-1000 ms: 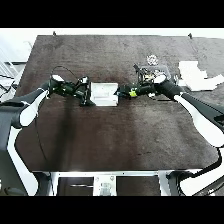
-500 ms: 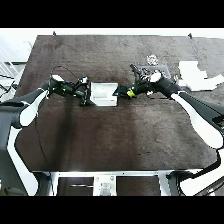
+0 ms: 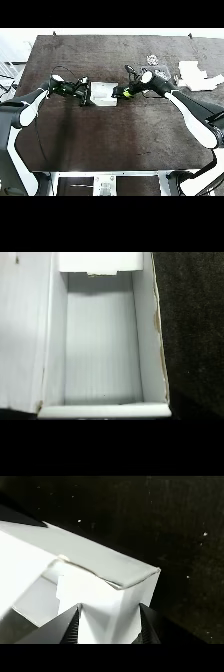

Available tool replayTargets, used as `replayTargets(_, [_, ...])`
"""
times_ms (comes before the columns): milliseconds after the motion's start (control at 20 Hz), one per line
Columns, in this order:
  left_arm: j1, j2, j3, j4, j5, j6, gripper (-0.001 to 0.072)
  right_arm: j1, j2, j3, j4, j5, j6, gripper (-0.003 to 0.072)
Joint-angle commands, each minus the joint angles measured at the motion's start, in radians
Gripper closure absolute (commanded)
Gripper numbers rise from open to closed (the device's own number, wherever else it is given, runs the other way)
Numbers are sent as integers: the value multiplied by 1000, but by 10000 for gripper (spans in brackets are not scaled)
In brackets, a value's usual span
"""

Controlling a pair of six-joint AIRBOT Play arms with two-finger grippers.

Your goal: Fold the box and place the chain.

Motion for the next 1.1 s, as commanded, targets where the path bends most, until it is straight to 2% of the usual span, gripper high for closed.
replayTargets(0, [0,0,0,0,0,0,234,34,-22,59,-138,19,119,242])
replayTargets(200, [0,0,0,0,0,0,234,64,-60,151,-238,133,220,245])
replayTargets(400, [0,0,0,0,0,0,234,107,-108,276,-438,303,337,250])
replayTargets(550, [0,0,0,0,0,0,234,118,-146,362,-493,402,385,250])
replayTargets(700, [0,0,0,0,0,0,234,137,-161,408,-520,415,404,269])
replayTargets(900, [1,0,0,0,0,0,234,156,-171,411,-528,418,454,270])
replayTargets(1050, [1,0,0,0,0,0,234,157,-193,428,-543,465,490,270])
